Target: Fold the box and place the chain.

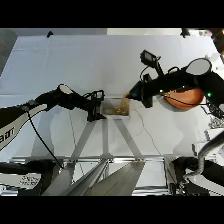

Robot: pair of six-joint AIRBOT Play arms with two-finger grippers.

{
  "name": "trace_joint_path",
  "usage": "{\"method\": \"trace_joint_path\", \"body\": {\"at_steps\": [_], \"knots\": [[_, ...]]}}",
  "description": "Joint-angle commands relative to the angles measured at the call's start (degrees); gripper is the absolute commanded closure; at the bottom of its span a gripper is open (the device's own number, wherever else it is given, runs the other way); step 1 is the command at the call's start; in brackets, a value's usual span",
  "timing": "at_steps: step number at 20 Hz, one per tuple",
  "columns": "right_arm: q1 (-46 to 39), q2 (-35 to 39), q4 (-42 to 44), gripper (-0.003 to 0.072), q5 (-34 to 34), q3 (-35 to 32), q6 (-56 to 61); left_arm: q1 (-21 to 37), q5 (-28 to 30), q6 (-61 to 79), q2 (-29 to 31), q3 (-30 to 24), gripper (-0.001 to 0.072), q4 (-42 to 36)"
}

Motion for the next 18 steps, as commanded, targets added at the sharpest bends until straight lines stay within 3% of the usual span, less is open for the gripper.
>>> {"method": "trace_joint_path", "body": {"at_steps": [1,6,12,16,17,18], "knots": [[4.02,0.81,10.71,0.0671,-4.57,0.07,0.76,-0.02,0.02,0.0,0.0,-0.02,0.0305,0.0],[10.05,0.76,8.26,0.0671,-10.4,0.07,0.79,-0.02,0.02,0.0,0.0,0.0,0.0305,0.0],[10.54,-1.7,-19.06,0.0671,-13.57,0.04,16.44,-0.02,0.02,0.0,0.0,-0.02,0.0305,0.0],[10.56,-4.28,-22.8,0.0663,-13.25,0.04,20.81,-0.02,0.02,0.0,0.0,0.0,0.0305,0.0],[10.54,-4.2,-22.62,0.0587,-13.16,0.04,20.79,-0.02,0.02,0.0,0.0,0.0,0.0305,0.0],[10.54,-3.96,-22.43,0.0413,-13.11,0.04,20.79,-0.02,0.02,0.0,0.0,0.0,0.0305,0.0]]}}
